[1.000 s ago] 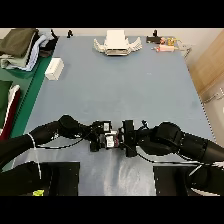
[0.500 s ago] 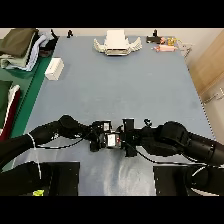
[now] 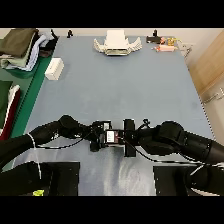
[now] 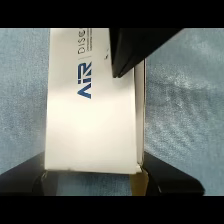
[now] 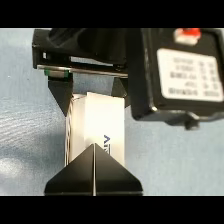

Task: Fold the box.

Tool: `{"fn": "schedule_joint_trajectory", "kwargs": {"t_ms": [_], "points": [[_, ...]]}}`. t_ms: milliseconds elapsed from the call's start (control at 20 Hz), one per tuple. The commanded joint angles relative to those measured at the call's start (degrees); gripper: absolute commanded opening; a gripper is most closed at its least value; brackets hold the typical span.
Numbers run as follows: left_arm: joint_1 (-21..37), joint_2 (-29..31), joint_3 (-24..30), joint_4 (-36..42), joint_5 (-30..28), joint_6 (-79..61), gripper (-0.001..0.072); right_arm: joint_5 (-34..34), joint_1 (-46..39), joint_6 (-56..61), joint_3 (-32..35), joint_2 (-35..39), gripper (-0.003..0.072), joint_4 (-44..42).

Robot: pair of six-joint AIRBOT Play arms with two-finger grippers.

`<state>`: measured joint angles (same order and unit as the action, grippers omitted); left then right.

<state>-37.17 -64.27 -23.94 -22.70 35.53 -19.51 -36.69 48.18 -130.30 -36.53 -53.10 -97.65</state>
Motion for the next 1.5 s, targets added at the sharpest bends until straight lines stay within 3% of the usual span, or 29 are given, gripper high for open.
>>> {"fn": "schedule_joint_trajectory", "kwargs": {"t_ms": [0,750,1100,1450], "points": [[0.0,0.0,0.0,0.0,0.0,0.0,0.0471,0.4,-0.2,0.5,0.0,-0.7,0.0006,0.7],[0.0,0.0,0.0,0.0,0.0,0.0,0.0472,-0.3,-0.6,0.4,0.5,-5.8,0.0006,-2.1],[0.0,0.0,0.0,0.0,0.0,0.0,0.0472,-1.0,-0.7,0.4,0.5,-5.4,0.0006,-2.3],[0.0,0.0,0.0,0.0,0.0,0.0,0.0472,3.3,-0.7,0.5,0.5,-2.2,0.0006,-5.6]]}}
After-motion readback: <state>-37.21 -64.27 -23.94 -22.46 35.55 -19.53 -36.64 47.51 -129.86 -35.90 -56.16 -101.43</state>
